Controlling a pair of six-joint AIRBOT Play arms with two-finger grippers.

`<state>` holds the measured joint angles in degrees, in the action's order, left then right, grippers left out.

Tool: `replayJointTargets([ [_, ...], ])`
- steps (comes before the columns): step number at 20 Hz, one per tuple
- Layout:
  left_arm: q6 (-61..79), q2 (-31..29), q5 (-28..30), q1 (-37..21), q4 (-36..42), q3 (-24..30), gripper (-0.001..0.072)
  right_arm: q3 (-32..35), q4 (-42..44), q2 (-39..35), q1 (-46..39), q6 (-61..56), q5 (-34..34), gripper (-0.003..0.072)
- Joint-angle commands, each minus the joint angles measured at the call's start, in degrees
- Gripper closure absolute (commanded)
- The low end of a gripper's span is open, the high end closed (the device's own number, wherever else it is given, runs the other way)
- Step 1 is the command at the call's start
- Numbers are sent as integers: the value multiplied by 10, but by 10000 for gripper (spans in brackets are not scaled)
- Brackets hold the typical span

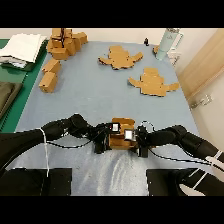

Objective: Fold the box.

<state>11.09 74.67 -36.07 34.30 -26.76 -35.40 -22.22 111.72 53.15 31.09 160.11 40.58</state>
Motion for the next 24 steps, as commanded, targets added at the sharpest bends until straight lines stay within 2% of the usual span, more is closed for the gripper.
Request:
replayJointTargets([
  [1, 0, 0, 1, 0, 0, 0, 233, 0, 19, 0, 0, 0, 0, 184],
  [2, 0, 0, 1, 0, 0, 0, 232, 0, 33, 0, 0, 0, 2, 170],
  [3, 0, 0, 1, 0, 0, 0, 232, 0, 51, 0, 0, 0, 5, -34],
  [5, 0, 0, 0, 0, 0, 0, 232, -3, 44, -5, -1, -14, 4, -34],
  [8, 0, 0, 0, 0, 0, 0, 233, -9, -55, -49, -2, -153, 24, -33],
  [11, 0, 0, 0, 0, 0, 0, 233, -13, -124, -133, -2, -228, 94, -32],
  [14, 0, 0, 1, 0, 0, 0, 232, -16, -125, -229, -2, -228, 152, -23],
  [18, 0, 0, 1, 0, 0, 0, 233, -16, -41, -330, -2, -271, 191, -16],
  [22, 0, 0, 1, 0, 0, 0, 232, -16, 77, -383, 1, -431, 191, -16],
  [24, 0, 0, 0, 0, 0, 0, 232, -16, 114, -389, 1, -554, 184, -16],
])
